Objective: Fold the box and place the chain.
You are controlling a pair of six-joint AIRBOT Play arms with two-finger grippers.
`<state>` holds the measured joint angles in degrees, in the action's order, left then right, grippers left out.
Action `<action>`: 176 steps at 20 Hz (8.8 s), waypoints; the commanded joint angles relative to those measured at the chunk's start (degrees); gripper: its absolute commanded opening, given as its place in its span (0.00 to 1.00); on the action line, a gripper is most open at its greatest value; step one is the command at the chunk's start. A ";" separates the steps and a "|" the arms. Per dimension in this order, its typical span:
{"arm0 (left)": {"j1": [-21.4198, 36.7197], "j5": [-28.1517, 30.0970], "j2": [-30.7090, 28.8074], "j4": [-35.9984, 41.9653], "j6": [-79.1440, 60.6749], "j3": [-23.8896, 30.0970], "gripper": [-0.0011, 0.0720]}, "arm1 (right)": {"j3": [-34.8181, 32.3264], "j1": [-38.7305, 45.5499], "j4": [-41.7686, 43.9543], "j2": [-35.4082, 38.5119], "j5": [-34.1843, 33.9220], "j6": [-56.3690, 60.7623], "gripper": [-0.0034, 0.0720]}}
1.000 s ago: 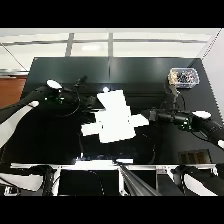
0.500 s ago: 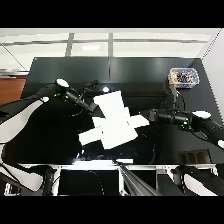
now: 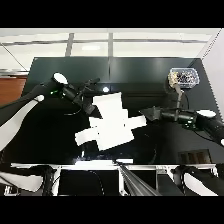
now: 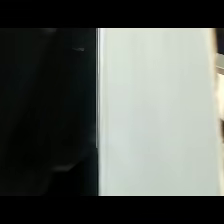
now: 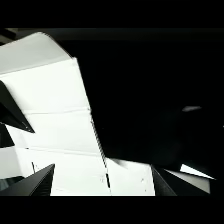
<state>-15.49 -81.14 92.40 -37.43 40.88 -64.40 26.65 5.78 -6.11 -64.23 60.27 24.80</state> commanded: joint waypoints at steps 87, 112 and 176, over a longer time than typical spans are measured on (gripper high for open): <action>-12.72 34.12 -8.92 -11.47 -35.23 11.13 0.05 | 10.71 -25.86 -22.21 -8.90 -17.00 -43.28 0.98; -12.96 31.39 -8.92 -11.34 -39.63 11.13 0.05 | 10.69 -29.31 -30.67 -10.75 -17.05 -35.08 0.97; -9.86 30.45 -28.30 -5.49 5.60 16.63 0.05 | 10.71 -28.11 -28.61 -13.55 -18.51 -35.36 0.65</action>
<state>-25.39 -62.39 63.75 -47.40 45.41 -49.60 37.41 -22.28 -34.72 -77.78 41.71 -10.57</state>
